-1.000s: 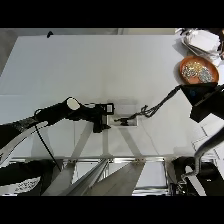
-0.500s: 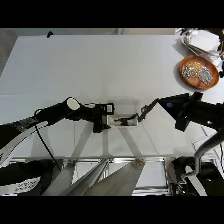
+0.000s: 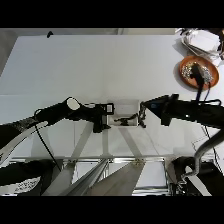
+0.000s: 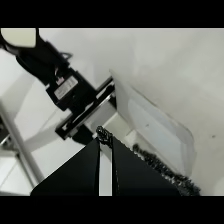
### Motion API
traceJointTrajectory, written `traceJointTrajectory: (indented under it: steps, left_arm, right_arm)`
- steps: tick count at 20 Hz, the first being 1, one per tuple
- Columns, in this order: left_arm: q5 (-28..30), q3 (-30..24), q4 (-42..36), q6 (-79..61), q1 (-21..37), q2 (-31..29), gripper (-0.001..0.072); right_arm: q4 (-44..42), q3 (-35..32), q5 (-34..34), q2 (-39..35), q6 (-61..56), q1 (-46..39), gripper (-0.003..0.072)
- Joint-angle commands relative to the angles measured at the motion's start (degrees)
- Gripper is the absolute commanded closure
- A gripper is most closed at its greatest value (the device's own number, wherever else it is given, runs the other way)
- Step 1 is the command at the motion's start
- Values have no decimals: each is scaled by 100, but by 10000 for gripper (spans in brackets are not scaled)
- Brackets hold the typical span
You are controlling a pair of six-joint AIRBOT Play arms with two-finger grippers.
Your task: Fold the box and place the chain.
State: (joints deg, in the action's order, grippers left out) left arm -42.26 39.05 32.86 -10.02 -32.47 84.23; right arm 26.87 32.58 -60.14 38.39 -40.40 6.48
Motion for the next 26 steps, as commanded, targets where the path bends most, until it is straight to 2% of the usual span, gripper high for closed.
traceJointTrajectory:
  steps: [1,4,7,13,14,15,16,17,20,23,26]
  left_arm:
    - [2,-2,0,0,-2,-2,434]
    - [0,-2,2,-2,-2,-2,434]
    - [0,-2,0,-2,-2,-2,434]
    - [0,-2,2,0,-2,0,434]
    - [0,-2,2,0,-2,-2,434]
    - [0,-2,2,0,-2,-2,434]
    - [0,-2,2,0,-2,-2,434]
    - [0,-2,2,-2,-2,-2,434]
    - [0,-2,2,0,-2,-2,434]
    - [-2,-2,2,-2,-2,-2,434]
    - [0,-2,0,0,-2,-2,434]
  right_arm:
    - [262,-28,367,911,219,737,671]
    - [479,-28,1036,1687,208,1488,671]
    - [483,-28,1405,2203,188,1939,670]
    - [549,-28,1941,2798,186,2435,668]
    - [549,-28,1998,2844,186,2472,659]
    - [546,-28,2046,2892,186,2507,585]
    - [546,-26,2068,2918,186,2524,545]
    - [533,-26,2068,2922,186,2524,508]
    - [535,59,1978,2846,153,2463,497]
    - [680,153,1279,2483,122,1937,497]
    - [1187,153,616,1856,118,1032,509]
